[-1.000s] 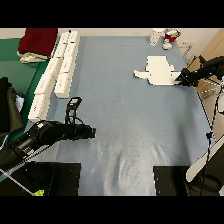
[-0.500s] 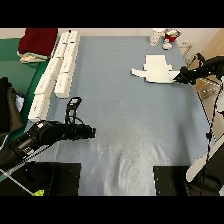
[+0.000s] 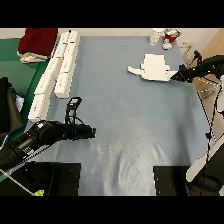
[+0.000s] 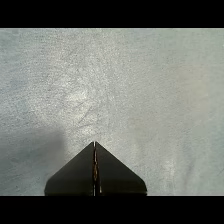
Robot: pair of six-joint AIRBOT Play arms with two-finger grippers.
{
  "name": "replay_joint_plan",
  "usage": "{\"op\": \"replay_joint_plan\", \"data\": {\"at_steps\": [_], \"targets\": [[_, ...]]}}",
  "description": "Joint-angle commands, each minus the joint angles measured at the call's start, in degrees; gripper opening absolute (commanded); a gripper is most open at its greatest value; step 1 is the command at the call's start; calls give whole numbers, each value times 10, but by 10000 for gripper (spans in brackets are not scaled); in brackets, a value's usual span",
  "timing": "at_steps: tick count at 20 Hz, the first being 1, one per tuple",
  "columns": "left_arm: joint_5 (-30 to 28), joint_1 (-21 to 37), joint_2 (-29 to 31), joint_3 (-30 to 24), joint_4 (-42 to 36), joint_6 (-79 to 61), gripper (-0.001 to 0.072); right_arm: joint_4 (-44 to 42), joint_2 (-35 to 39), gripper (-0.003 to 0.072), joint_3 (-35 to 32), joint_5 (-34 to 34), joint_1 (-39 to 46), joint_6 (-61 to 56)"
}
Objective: Fold the box.
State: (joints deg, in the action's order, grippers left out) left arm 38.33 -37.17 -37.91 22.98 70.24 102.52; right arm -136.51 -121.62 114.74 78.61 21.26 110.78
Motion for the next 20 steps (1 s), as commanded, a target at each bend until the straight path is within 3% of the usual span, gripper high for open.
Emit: {"op": "replay_joint_plan", "data": {"at_steps": [1,6,9,15,20], "targets": [[0,0,0,0,0,0,12,-19,35,-2,-42,34,-26,7],[0,0,0,0,0,0,12,-8,146,-3,-187,40,-94,6],[0,0,0,0,0,0,12,-4,251,-2,-332,-2,-137,-4],[0,0,0,0,0,0,12,-4,518,-2,-687,-125,-235,-42],[0,0,0,0,0,0,12,9,657,-2,-851,-162,-293,-96]]}}
